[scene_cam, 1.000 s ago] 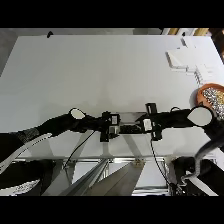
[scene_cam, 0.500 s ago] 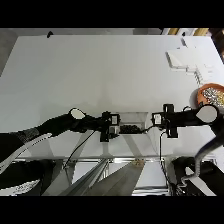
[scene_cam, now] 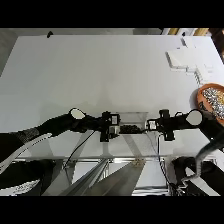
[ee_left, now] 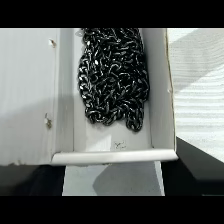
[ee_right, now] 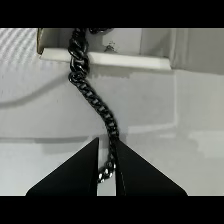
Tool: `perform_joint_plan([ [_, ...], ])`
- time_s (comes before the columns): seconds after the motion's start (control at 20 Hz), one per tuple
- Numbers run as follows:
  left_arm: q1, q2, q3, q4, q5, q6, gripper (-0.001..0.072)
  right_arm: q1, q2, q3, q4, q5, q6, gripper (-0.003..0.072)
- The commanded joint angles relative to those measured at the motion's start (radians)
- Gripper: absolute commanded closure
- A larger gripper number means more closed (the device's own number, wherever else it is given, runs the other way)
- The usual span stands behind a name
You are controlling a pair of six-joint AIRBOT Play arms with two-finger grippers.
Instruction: Fold the box and place the chain.
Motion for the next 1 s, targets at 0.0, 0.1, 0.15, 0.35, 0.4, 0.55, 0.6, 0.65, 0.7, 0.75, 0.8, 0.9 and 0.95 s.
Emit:
perform_joint_plan([
  [0.0, 0.000, 0.001, 0.000, 0.000, 0.000, 0.000, 0.0435, 0.016, -0.039, -0.003, -0.003, -0.045, -0.005, 0.0568],
  [0.1, 0.000, 0.001, 0.000, 0.000, 0.000, 0.000, 0.0435, 0.016, -0.045, -0.003, -0.002, -0.050, -0.005, 0.0570],
  [0.15, 0.000, 0.001, 0.000, 0.000, 0.000, 0.000, 0.0435, 0.016, -0.049, -0.003, -0.002, -0.051, -0.005, 0.0571],
  [0.35, 0.000, 0.001, 0.000, 0.000, 0.000, 0.000, 0.0435, 0.017, -0.055, -0.003, -0.002, -0.068, -0.005, 0.0571],
  [0.4, 0.000, 0.001, 0.000, 0.000, 0.000, 0.000, 0.0435, 0.016, -0.055, -0.003, -0.002, -0.068, -0.005, 0.0571],
  [0.55, 0.000, 0.001, 0.000, 0.000, 0.000, 0.000, 0.0435, 0.016, -0.055, -0.003, -0.002, -0.068, -0.005, 0.0598],
  [0.6, 0.000, 0.001, 0.000, 0.000, 0.000, 0.000, 0.0435, 0.016, -0.053, -0.003, -0.002, -0.068, -0.005, 0.0598],
  [0.65, 0.000, 0.001, 0.000, 0.000, 0.000, 0.000, 0.0435, 0.017, -0.050, -0.003, -0.002, -0.067, -0.004, 0.0603],
  [0.7, 0.000, 0.001, 0.000, 0.000, 0.000, 0.000, 0.0435, 0.016, -0.045, -0.003, -0.002, -0.064, -0.004, 0.0636],
  [0.75, 0.000, 0.001, 0.000, 0.000, 0.000, 0.000, 0.0435, 0.016, -0.036, -0.003, -0.002, -0.059, -0.004, 0.0670],
  [0.8, 0.000, 0.001, 0.000, 0.000, 0.000, 0.000, 0.0435, 0.016, -0.021, -0.003, -0.002, -0.053, -0.004, 0.0670],
  [0.9, 0.000, 0.001, 0.000, 0.000, 0.000, 0.000, 0.0435, 0.016, 0.036, -0.003, -0.001, -0.036, -0.002, 0.0670],
  [0.95, 0.000, 0.001, 0.000, 0.000, 0.000, 0.000, 0.0435, 0.016, 0.080, -0.003, 0.007, -0.025, 0.005, 0.0670],
])
